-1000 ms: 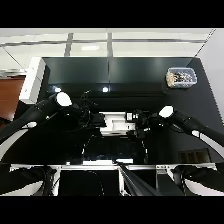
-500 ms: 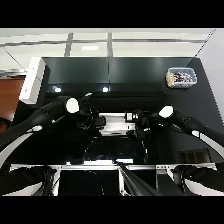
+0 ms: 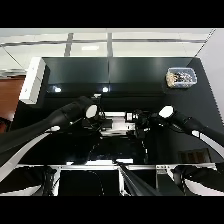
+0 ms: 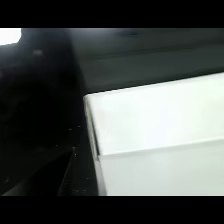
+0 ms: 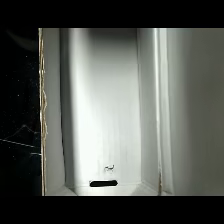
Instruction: Fold the box and place the chain.
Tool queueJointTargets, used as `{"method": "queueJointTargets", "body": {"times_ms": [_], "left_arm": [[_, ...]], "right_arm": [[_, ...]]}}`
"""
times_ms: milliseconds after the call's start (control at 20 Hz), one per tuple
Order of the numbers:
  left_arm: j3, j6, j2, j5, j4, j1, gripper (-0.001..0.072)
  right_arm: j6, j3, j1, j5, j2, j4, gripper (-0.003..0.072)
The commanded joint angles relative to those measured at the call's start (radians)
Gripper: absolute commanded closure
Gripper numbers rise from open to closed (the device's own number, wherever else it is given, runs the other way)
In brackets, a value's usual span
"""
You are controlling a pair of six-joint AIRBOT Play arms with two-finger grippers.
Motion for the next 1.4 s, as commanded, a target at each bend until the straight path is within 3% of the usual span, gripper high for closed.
{"method": "queueJointTargets", "body": {"times_ms": [0, 200, 300, 450, 500, 550, 700, 750, 800, 850, 900, 950, 1000, 1100, 1200, 1250, 1350], "left_arm": [[0.036, -0.158, -0.027, -0.053, 0.101, -0.047, 0.0360], [0.041, -0.214, -0.028, -0.051, 0.097, -0.047, 0.0361], [0.060, -0.213, -0.040, -0.061, 0.101, -0.051, 0.0423], [0.079, -0.214, -0.050, -0.055, 0.097, -0.054, 0.0433], [0.079, -0.213, -0.051, -0.059, 0.097, -0.054, 0.0583], [0.079, -0.206, -0.051, -0.058, 0.096, -0.055, 0.0686], [0.079, -0.209, -0.051, -0.058, 0.094, -0.054, 0.0685], [0.079, -0.209, -0.051, -0.057, 0.094, -0.054, 0.0672], [0.079, -0.207, -0.051, -0.058, 0.094, -0.055, 0.0524], [0.079, -0.206, -0.051, -0.061, 0.095, -0.056, 0.0331], [0.079, -0.207, -0.051, -0.061, 0.097, -0.055, 0.0271], [0.079, -0.207, -0.051, -0.058, 0.102, -0.055, 0.0272], [0.079, -0.207, -0.051, -0.051, 0.106, -0.055, 0.0308], [0.079, -0.208, -0.056, -0.028, 0.109, -0.054, 0.0492], [0.079, -0.211, -0.057, -0.018, 0.108, -0.055, 0.0520], [0.079, -0.209, -0.057, -0.022, 0.112, -0.055, 0.0657], [0.079, -0.195, -0.058, -0.026, 0.114, -0.053, 0.0686]], "right_arm": [[0.000, 0.001, 0.000, 0.001, -0.001, 0.000, 0.0621], [0.000, 0.001, 0.000, 0.001, -0.001, 0.000, 0.0621], [0.000, 0.001, 0.000, 0.001, -0.001, 0.000, 0.0621], [0.000, 0.000, 0.000, 0.001, -0.001, 0.000, 0.0621], [0.000, 0.001, 0.000, 0.001, -0.001, 0.000, 0.0621], [0.000, 0.001, 0.000, 0.001, -0.001, 0.000, 0.0621], [0.000, 0.001, 0.000, 0.001, -0.001, 0.000, 0.0621], [0.000, 0.000, 0.000, 0.001, -0.001, 0.000, 0.0621], [0.000, 0.001, 0.000, 0.001, -0.001, 0.000, 0.0621], [0.000, 0.001, 0.000, 0.001, -0.001, 0.000, 0.0621], [0.000, 0.000, 0.000, 0.001, -0.001, 0.000, 0.0621], [0.000, 0.001, 0.000, 0.001, -0.001, 0.000, 0.0621], [0.000, 0.001, 0.000, 0.001, -0.001, 0.000, 0.0621], [0.000, 0.000, 0.000, 0.001, -0.001, 0.000, 0.0621], [0.000, 0.001, 0.000, 0.001, -0.001, 0.000, 0.0621], [0.000, 0.001, 0.000, 0.001, -0.001, 0.000, 0.0621], [0.000, 0.001, 0.000, 0.001, -0.001, 0.000, 0.0619]]}}
